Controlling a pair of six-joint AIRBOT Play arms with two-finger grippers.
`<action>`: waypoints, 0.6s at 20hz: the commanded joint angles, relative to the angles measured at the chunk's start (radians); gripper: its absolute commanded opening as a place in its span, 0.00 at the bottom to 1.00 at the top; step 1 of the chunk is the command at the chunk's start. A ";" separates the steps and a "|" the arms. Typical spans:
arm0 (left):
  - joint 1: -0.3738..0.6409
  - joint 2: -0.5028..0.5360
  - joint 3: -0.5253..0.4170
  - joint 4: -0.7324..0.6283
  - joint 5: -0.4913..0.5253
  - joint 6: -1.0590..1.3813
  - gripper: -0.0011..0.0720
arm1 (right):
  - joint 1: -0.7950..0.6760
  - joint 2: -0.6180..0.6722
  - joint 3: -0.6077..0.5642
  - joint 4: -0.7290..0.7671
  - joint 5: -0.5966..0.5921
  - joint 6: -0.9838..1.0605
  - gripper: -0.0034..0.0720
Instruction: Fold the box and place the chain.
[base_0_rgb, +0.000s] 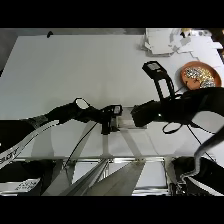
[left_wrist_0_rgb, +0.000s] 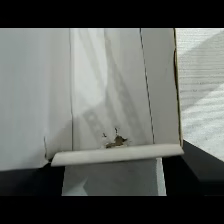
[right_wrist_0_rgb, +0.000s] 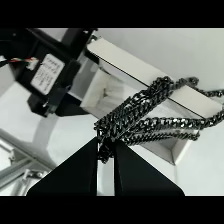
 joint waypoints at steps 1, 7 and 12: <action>0.000 0.000 0.000 0.000 0.000 0.000 0.30 | 0.013 0.098 -0.002 0.008 0.026 0.008 0.07; 0.000 0.000 0.000 0.000 0.000 0.000 0.30 | 0.013 0.193 -0.002 -0.011 0.050 0.043 0.07; 0.000 0.000 0.000 0.000 0.000 0.000 0.30 | 0.013 0.248 -0.002 -0.143 -0.024 0.111 0.07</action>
